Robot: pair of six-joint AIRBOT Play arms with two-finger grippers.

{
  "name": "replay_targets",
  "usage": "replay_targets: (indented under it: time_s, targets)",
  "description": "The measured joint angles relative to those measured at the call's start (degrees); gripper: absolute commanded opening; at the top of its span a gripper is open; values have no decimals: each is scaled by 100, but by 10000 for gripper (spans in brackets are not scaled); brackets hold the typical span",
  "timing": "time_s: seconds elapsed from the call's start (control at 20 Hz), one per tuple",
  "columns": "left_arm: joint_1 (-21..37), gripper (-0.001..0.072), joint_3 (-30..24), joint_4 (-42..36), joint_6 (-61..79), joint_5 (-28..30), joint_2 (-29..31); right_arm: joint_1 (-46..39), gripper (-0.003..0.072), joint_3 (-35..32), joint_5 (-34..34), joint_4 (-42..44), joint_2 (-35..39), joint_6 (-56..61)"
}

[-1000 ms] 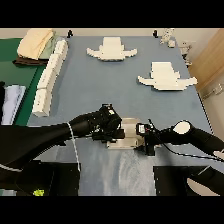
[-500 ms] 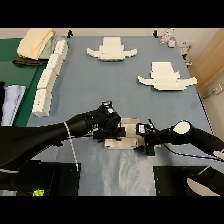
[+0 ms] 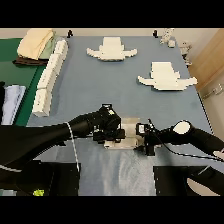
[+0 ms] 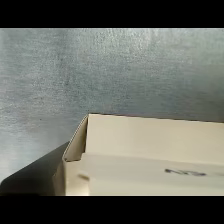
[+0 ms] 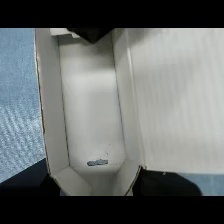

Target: Fold the box.

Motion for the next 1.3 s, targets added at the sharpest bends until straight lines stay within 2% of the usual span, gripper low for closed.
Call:
replay_targets:
  time_s: [0.45, 0.55, 0.6, 1.2, 1.25, 1.3]
  targets:
    - [24, 441, 192, -352, 44, -22, -9, 0, 490, 2, 4, 0, 0, 0]
    - [17, 55, 203, -365, 44, -111, -13, 0, 490, 2, 4, -4, 0, -7]
    - [17, 17, 201, -330, 46, -184, -17, -2, 490, 2, 7, -7, 0, -2]
    - [11, 19, 227, -179, 74, -205, -203, -7, 489, 2, 2, -7, 4, -2]
    - [11, 119, 238, -177, 90, -221, -212, -7, 489, 2, 2, -7, 4, -2]
    - [9, 410, 243, -175, 94, -164, -221, -7, 490, 2, 2, -4, 4, -2]
